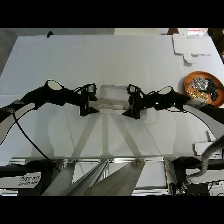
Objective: Fold the box and place the chain.
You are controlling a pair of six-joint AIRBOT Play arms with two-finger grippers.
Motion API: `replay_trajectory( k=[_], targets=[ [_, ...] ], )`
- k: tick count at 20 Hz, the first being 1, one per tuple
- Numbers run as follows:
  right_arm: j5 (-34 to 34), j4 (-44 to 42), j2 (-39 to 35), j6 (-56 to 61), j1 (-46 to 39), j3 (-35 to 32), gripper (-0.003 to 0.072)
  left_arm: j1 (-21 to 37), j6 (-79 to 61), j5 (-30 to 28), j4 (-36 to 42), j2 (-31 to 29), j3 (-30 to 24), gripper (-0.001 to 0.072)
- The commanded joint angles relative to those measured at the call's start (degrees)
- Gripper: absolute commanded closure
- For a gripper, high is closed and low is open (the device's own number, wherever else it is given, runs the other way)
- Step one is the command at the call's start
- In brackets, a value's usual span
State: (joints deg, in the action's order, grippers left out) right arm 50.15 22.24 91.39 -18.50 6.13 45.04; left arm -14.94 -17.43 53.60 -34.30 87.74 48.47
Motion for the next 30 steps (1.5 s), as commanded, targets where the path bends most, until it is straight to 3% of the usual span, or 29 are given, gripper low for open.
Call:
replay_trajectory(
  k=[1, 6, 7, 8, 13, 15, 25, 27, 30],
  targets=[
    [0.0, 0.0, 0.0, 0.0, 0.0, 0.1, 0.0165, -0.2, -0.6, -0.2, -0.6, 0.4, 0.0, 0.0156],
    [0.0, 0.0, 0.0, 0.0, 0.0, 0.1, 0.0165, -0.2, -0.9, 0.2, -0.7, 0.4, 0.0, 0.0164],
    [0.0, 0.0, 0.0, 0.0, 0.0, 0.1, 0.0165, -0.2, -0.9, 0.3, -0.7, 0.4, 0.0, 0.0262],
    [0.0, 0.0, 0.0, 0.0, 0.0, 0.0, 0.0165, -0.2, -1.5, 0.5, -0.7, 0.4, 0.0, 0.031],
    [0.0, 0.0, 0.0, 0.0, 0.0, 0.1, 0.0165, -0.2, -6.0, 1.6, -0.7, 0.4, 0.0, 0.0335],
    [0.0, 0.0, 0.0, 0.0, 0.0, 0.1, 0.0165, -0.2, -6.0, -0.3, -0.7, 0.4, 0.0, 0.0438],
    [0.0, 0.0, 0.0, 0.0, 0.0, 0.1, 0.0165, -0.2, -9.7, -0.2, 3.0, 0.4, 0.0, 0.0451],
    [0.0, 0.0, 0.0, 0.0, 0.0, 0.1, 0.0165, -0.2, -11.1, 0.5, 3.9, 0.4, 0.0, 0.0553],
    [0.0, 0.0, 0.0, 0.0, 0.0, 0.1, 0.0165, -0.2, -11.3, 0.6, 3.9, 0.5, 0.0, 0.0575]
  ],
)
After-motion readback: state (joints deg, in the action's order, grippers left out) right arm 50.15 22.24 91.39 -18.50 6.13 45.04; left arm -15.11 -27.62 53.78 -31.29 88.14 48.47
